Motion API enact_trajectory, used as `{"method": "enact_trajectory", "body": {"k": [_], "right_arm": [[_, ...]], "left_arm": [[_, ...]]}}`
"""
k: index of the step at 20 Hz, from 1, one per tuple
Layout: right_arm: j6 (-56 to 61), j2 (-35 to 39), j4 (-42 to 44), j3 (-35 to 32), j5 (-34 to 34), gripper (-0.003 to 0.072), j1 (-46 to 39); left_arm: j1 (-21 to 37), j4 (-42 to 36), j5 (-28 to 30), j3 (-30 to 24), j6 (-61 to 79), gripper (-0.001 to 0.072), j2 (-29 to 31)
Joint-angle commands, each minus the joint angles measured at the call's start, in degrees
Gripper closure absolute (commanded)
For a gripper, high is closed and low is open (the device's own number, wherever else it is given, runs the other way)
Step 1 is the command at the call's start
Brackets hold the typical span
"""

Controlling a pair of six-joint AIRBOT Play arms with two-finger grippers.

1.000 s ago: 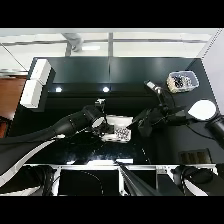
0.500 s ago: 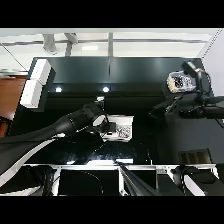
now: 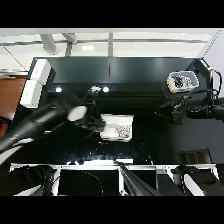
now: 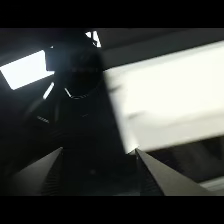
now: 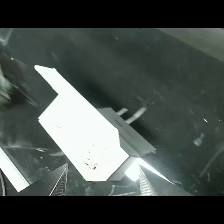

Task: Fold the box and place the chain.

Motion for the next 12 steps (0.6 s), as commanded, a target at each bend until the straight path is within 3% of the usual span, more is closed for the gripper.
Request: {"method": "enact_trajectory", "body": {"k": [1, 3, 4, 6, 7, 8, 10, 12], "right_arm": [[0.17, 0.07, -2.25, 0.02, 0.13, 0.019, -0.15], [0.2, 0.07, -3.02, 0.02, -0.04, 0.0191, -0.15], [0.17, 0.07, -3.04, 0.02, -0.13, 0.019, -0.15], [0.2, 0.07, -3.06, 0.02, -0.24, 0.019, -0.15], [0.2, 0.07, -3.04, 0.02, -0.24, 0.0191, -0.15], [0.2, 0.07, -3.06, 0.02, -0.22, 0.019, -0.15], [0.22, 0.07, -3.04, 0.02, -0.2, 0.019, -0.15], [0.22, 0.07, -3.04, 0.02, -0.22, 0.019, -0.15]], "left_arm": [[9.86, -4.28, 0.39, -7.65, 14.91, 0.0207, 9.97], [20.39, -18.29, 6.58, -14.64, 29.86, 0.0207, 15.06], [26.27, -30.64, 8.22, -18.16, 42.93, 0.0207, 16.46], [35.43, -53.92, 5.35, -23.56, 67.08, 0.0207, 16.09], [37.73, -59.49, 4.98, -25.55, 74.95, 0.0206, 15.45], [38.62, -60.92, 6.23, -26.84, 82.03, 0.0197, 14.64], [37.92, -58.6, 9.86, -27.74, 97.22, -0.0006, 12.72], [36.13, -57.51, 14.12, -27.8, 108.85, -0.0006, 10.62]]}}
